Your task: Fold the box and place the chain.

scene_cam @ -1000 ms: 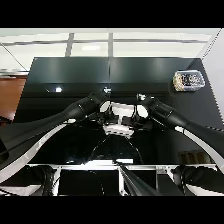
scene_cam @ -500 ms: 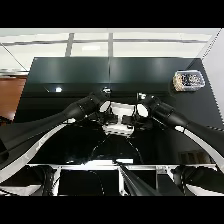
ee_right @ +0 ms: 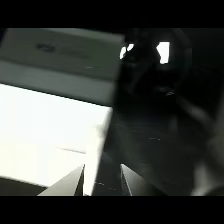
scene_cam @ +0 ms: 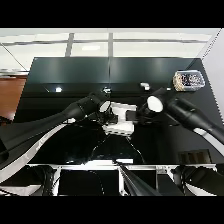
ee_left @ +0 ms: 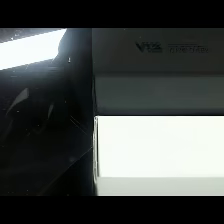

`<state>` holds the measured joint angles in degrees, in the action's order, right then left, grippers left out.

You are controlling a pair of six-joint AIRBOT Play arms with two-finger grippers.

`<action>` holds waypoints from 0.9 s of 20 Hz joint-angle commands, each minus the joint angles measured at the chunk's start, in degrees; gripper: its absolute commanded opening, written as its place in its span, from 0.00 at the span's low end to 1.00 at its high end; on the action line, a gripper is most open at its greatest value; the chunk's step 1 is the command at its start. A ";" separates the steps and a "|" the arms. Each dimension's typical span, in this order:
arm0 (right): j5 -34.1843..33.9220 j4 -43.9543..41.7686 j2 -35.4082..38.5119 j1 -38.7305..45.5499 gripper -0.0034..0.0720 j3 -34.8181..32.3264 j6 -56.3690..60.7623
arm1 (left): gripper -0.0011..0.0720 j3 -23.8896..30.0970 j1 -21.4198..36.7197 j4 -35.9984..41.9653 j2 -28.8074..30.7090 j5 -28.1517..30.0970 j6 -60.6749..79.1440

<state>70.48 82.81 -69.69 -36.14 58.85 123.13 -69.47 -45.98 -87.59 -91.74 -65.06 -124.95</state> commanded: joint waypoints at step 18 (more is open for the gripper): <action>-15.32 -11.32 -23.96 51.10 0.98 25.49 1.18 | 0.05 -0.04 0.02 0.02 0.00 0.44 0.00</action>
<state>49.52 89.38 -82.54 7.42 72.40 121.03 -69.47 -45.98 -87.59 -91.74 -64.60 -124.95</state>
